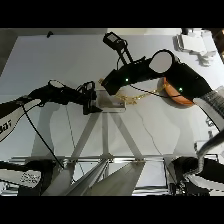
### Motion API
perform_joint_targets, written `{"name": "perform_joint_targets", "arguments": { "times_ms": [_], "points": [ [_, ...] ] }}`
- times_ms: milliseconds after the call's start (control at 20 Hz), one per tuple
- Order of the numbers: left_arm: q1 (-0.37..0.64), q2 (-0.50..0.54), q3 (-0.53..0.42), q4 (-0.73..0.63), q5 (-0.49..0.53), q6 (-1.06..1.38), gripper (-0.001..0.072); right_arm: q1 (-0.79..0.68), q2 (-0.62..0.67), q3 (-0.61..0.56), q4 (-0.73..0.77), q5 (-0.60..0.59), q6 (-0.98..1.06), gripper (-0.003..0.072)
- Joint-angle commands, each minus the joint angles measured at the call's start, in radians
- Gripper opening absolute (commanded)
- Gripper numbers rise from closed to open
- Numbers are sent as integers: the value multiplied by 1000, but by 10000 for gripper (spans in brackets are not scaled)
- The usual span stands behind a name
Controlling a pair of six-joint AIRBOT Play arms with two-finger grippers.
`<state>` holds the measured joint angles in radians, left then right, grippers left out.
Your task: Fold the box and place the chain.
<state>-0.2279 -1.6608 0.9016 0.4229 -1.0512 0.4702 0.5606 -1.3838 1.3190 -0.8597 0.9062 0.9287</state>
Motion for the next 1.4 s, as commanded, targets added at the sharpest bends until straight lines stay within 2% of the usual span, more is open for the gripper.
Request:
{"name": "perform_joint_targets", "arguments": {
  "times_ms": [0, 100, 200, 450, 600, 650, 750, 1000, 1150, 1200, 1250, 1350],
  "points": [
    [0, 0, 0, 0, 0, 0, 376, 1, 0, 0, -91, 26, -10, 12],
    [0, 0, 0, 0, 0, 0, 376, 1, 0, -5, -169, 87, -9, 14],
    [0, 0, 0, 0, 0, 0, 376, 1, -1, -35, -217, 95, 11, 14],
    [0, 0, 0, 0, 0, 0, 376, 1, -38, -121, -235, 92, 13, 14],
    [0, 0, 0, 0, 0, 0, 376, 1, -87, -127, -231, 90, 13, 19],
    [0, 0, 0, 0, 0, 0, 376, 1, -90, -127, -231, 89, 12, 64],
    [0, 0, 0, 0, 0, 0, 376, -4, -82, -127, -226, 100, -10, 238],
    [0, 0, 0, 0, 0, 0, 376, -136, 9, -127, -118, 249, -251, 306],
    [0, 0, 0, 0, 0, 0, 376, -258, 47, -127, -119, 317, -381, 306],
    [0, 0, 0, 0, 0, 0, 376, -301, 43, -128, -120, 333, -423, 343],
    [0, 0, 0, 0, 0, 0, 376, -339, 32, -128, -120, 341, -477, 423],
    [0, 0, 0, 0, 0, 0, 376, -383, -2, -128, -119, 339, -600, 486]
  ]
}}
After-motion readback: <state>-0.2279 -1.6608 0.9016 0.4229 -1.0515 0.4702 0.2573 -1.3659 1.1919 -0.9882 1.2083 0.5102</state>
